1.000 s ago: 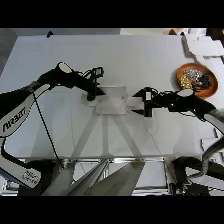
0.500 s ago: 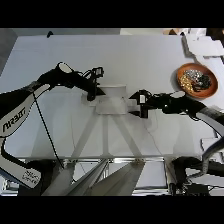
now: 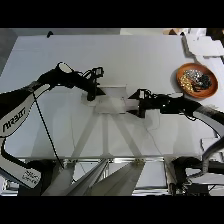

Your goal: Fold the box and place the chain.

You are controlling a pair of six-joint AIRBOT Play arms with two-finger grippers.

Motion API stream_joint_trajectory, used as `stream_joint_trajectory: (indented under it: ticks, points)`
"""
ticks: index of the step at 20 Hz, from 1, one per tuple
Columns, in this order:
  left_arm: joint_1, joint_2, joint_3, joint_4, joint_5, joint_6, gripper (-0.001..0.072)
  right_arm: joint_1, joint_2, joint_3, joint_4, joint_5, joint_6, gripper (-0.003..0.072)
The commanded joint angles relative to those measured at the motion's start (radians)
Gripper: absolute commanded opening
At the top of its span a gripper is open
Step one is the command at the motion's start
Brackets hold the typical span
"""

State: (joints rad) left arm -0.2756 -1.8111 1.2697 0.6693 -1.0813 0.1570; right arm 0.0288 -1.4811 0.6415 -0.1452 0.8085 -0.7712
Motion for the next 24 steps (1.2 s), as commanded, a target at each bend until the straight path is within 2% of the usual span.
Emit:
stream_joint_trajectory:
  ticks: [1,6,11,19,21,24]
  points:
    - [0.000,0.000,0.000,0.000,0.000,0.000,0.0013,0.001,-0.002,0.000,0.050,0.016,0.044,0.0710]
    - [0.000,0.000,0.000,0.000,0.000,0.000,0.0013,0.001,-0.002,0.000,0.036,0.008,0.067,0.0707]
    - [0.000,0.000,0.000,0.000,0.000,0.000,0.0013,0.001,-0.002,-0.002,-0.149,-0.013,0.068,0.0708]
    - [0.000,0.000,0.000,0.000,0.000,0.000,0.0013,0.062,0.010,-0.028,-0.092,-0.050,0.068,0.0707]
    - [0.000,0.000,0.000,0.000,0.000,0.000,0.0013,0.086,0.010,-0.029,-0.006,-0.087,0.069,0.0707]
    - [0.000,0.000,0.000,0.000,0.000,0.000,0.0013,0.089,0.011,-0.029,0.097,-0.207,0.188,0.0705]
